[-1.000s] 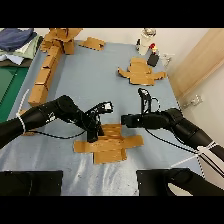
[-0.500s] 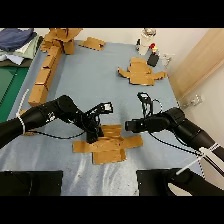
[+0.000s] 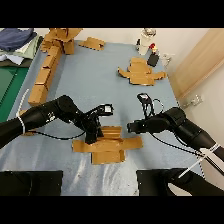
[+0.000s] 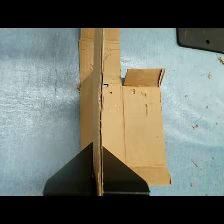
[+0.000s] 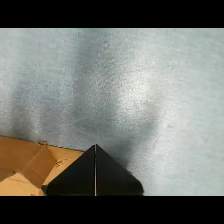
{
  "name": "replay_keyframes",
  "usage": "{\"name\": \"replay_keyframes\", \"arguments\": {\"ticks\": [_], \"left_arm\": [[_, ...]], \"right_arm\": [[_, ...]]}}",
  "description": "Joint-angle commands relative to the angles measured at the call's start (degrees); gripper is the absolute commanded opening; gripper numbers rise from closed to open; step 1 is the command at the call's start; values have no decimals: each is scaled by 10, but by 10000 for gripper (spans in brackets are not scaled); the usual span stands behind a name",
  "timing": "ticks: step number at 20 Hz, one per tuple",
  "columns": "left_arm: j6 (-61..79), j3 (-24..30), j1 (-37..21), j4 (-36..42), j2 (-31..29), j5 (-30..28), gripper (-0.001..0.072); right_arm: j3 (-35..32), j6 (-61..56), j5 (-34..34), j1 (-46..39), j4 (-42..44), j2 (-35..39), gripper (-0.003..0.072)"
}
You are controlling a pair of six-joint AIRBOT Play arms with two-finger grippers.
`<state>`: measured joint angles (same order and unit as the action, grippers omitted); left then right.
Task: Fold the box.
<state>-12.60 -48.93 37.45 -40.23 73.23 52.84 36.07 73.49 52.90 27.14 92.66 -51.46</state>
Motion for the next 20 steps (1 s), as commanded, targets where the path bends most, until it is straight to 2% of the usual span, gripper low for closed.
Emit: {"name": "replay_keyframes", "arguments": {"ticks": [1, 5, 9, 11, 12, 14, 17, 18, 19, 20], "left_arm": [[2, 0, 0, -7, 0, 2, 14], [-1, 0, 0, -5, 5, -4, 13], [-1, 0, 0, -5, 5, -3, 13], [-1, 0, 0, -5, 5, -3, 13], [-1, 0, 0, -5, 5, -3, 14], [-1, 0, 0, -5, 5, -3, 13], [-1, 0, 0, -5, 5, -3, 13], [-1, 0, 0, -5, 5, -3, 13], [-1, 0, 0, -5, 5, -3, 14], [-1, 0, 0, -5, 5, -4, 14]], "right_arm": [[0, 0, -14, 0, -3, 0, 2], [0, 9, -10, 0, 1, 1, 1], [0, 23, 111, 26, 67, 50, 1], [0, 61, 167, 79, 103, 100, 1], [-3, 64, 172, 124, 103, 126, 1], [-29, 59, 142, 229, 77, 172, 0], [-104, 35, 22, 400, -39, 200, 3], [-125, 36, -18, 440, -74, 194, 32], [-141, 36, -53, 473, -111, 180, 308], [-150, 37, -72, 494, -146, 163, 551]]}}
